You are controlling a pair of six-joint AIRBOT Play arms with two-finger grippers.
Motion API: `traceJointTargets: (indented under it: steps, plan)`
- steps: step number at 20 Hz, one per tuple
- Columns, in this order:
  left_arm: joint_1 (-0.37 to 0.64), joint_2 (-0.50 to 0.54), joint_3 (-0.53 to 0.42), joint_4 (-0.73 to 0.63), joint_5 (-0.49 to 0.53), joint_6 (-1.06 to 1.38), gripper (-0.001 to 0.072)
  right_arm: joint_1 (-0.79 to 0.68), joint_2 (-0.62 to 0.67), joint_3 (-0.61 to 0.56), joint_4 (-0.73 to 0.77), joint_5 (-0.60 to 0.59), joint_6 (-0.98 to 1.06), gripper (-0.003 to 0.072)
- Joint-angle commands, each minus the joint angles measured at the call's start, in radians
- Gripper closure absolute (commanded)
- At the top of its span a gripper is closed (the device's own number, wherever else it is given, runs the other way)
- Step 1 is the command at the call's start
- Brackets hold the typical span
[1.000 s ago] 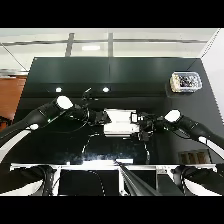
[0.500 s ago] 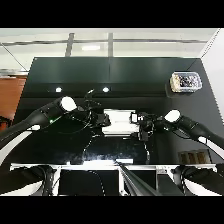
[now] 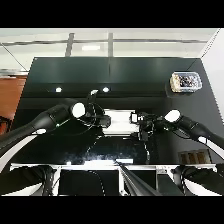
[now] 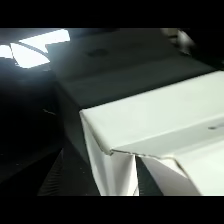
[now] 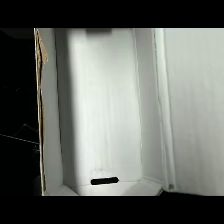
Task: Fold the box and place the chain.
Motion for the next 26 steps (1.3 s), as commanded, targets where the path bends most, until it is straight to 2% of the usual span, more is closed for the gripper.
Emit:
traceJointTargets:
  steps: [1, 4, 10, 12, 15, 16, 19, 21, 23, 26]
  plan:
    - [-0.055, -0.012, 0.034, 0.182, -0.061, -0.2, 0.0221, 0.001, 0.0, -0.001, 0.0, 0.001, 0.0, 0.0479]
    - [-0.092, -0.074, 0.103, 0.233, -0.174, -0.235, 0.0221, 0.001, 0.0, -0.001, 0.0, 0.001, 0.0, 0.0479]
    - [-0.117, -0.145, 0.178, 0.23, -0.173, -0.311, 0.0231, 0.001, 0.0, -0.001, 0.0, 0.001, 0.0, 0.0479]
    - [-0.117, -0.156, 0.178, 0.23, -0.178, -0.321, 0.0321, 0.001, 0.0, -0.001, 0.0, 0.001, 0.0, 0.0479]
    - [-0.117, -0.163, 0.178, 0.225, -0.179, -0.321, 0.0338, 0.001, 0.0, -0.001, 0.0, 0.001, 0.0, 0.0479]
    - [-0.117, -0.163, 0.178, 0.224, -0.179, -0.321, 0.0425, 0.001, 0.0, -0.001, 0.0, 0.001, 0.0, 0.0479]
    - [-0.117, -0.164, 0.178, 0.223, -0.173, -0.326, 0.0496, 0.001, 0.0, -0.001, 0.0, 0.001, 0.0, 0.0479]
    - [-0.121, -0.164, 0.178, 0.224, -0.172, -0.347, 0.0571, 0.001, 0.0, -0.001, 0.0, 0.001, 0.0, 0.0479]
    - [-0.124, -0.166, 0.178, 0.227, -0.173, -0.347, 0.0684, 0.001, 0.0, -0.001, 0.0, 0.001, 0.0, 0.0479]
    - [-0.128, -0.169, 0.178, 0.227, -0.178, -0.348, 0.0684, 0.001, 0.0, -0.001, 0.0, 0.001, 0.0, 0.0479]
